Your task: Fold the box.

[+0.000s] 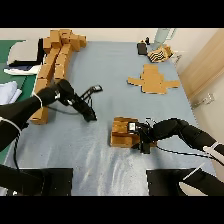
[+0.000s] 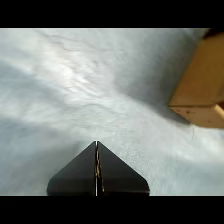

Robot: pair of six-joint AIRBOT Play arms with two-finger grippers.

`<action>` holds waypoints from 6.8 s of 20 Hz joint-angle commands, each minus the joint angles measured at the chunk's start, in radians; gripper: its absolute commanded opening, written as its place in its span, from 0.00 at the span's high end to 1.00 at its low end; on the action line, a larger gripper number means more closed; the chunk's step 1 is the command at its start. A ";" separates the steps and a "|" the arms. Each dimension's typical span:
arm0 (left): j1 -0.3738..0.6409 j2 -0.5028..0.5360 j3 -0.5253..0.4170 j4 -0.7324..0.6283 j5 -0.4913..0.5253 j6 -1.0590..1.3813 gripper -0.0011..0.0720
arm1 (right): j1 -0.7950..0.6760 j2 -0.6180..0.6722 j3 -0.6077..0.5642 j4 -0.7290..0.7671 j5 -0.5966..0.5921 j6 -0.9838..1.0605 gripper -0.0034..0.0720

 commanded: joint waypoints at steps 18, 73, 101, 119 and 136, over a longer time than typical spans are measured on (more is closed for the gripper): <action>-0.268 0.161 -0.318 -0.244 0.259 0.651 0.05 | 0.000 0.000 0.000 -0.003 0.000 0.000 0.28; -0.385 0.272 -0.401 -0.195 0.465 0.382 0.05 | 0.000 0.000 0.000 -0.003 0.000 0.000 0.28; -0.423 0.254 -0.403 -0.237 0.468 0.348 0.05 | 0.000 0.000 0.000 -0.003 0.000 0.000 0.28; -0.435 0.194 -0.351 -0.216 0.464 0.303 0.15 | 0.000 0.000 0.000 -0.003 0.000 0.000 0.28; -0.435 0.189 -0.351 -0.203 0.446 0.306 0.38 | 0.000 0.000 0.000 -0.003 0.000 0.000 0.28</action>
